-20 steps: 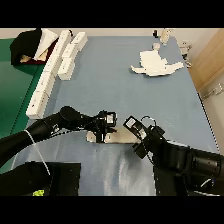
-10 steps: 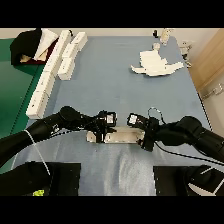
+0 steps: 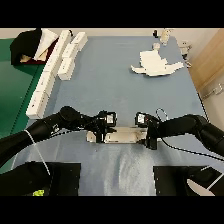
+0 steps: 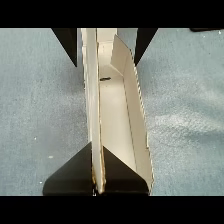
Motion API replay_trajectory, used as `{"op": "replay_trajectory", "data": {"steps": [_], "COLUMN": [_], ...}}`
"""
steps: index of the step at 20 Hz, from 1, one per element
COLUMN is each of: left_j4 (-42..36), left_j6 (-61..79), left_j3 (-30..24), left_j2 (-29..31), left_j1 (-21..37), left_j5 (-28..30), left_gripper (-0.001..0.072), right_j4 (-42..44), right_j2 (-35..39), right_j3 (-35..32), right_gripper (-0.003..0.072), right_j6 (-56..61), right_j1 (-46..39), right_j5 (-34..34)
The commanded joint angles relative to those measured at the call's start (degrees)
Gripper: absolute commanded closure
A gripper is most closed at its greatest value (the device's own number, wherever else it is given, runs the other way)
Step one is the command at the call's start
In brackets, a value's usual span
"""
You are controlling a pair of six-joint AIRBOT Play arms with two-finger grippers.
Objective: Fold the box.
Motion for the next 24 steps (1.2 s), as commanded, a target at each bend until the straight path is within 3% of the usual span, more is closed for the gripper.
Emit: {"op": "replay_trajectory", "data": {"steps": [1,5,12,24], "left_j4": [0.0,0.0,0.0,0.0], "left_j6": [0.0,0.0,0.0,0.0], "left_j3": [0.1,0.1,0.1,0.1], "left_j2": [0.0,0.0,0.0,0.0], "left_j1": [0.0,0.0,0.0,0.0], "left_j5": [0.0,0.0,0.0,0.0], "left_gripper": [0.0697,0.0697,0.0698,0.0698], "right_j4": [0.7,1.5,2.2,2.1], "right_j2": [-0.3,-1.7,-10.8,-9.9], "right_j3": [0.3,0.4,0.4,0.7], "right_gripper": [-0.0030,-0.0021,-0.0021,-0.0001], "right_j6": [-2.5,-3.8,-10.0,-10.0], "right_j1": [-0.7,-0.7,-0.7,-1.9], "right_j5": [-0.3,-0.2,-0.7,-0.5]}}
